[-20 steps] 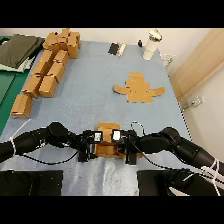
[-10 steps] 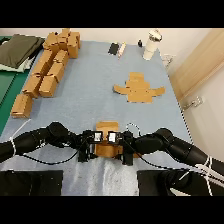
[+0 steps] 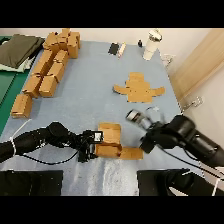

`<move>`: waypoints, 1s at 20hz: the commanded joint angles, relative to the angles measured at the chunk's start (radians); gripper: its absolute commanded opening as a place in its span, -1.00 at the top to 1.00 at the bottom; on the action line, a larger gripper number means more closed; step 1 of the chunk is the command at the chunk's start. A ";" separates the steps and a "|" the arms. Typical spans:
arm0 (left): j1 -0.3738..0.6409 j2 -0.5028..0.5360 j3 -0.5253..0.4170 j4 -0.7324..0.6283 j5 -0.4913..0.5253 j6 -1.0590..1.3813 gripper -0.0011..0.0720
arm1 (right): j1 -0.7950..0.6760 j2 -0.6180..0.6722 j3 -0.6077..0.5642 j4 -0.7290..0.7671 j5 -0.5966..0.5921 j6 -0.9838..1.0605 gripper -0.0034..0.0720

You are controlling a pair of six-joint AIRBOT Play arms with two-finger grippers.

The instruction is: Fold the box.

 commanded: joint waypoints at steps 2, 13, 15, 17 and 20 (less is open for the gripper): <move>0.000 0.000 0.001 0.000 0.000 0.000 -0.44 | -0.204 0.077 -0.026 -0.098 -0.146 0.512 0.17; 0.000 0.000 0.001 0.000 0.000 0.000 -0.44 | -0.311 -0.031 -0.277 0.525 0.361 0.357 0.21; 0.000 0.000 0.001 0.000 0.000 0.000 -0.44 | -0.291 -0.061 -0.277 0.535 0.373 0.356 0.21; 0.000 0.000 0.001 0.000 0.000 0.000 -0.44 | -0.261 -0.079 -0.277 0.563 0.375 0.356 0.21; 0.000 0.000 0.001 0.000 0.000 0.000 -0.44 | -0.180 -0.077 -0.269 0.650 0.393 0.356 0.21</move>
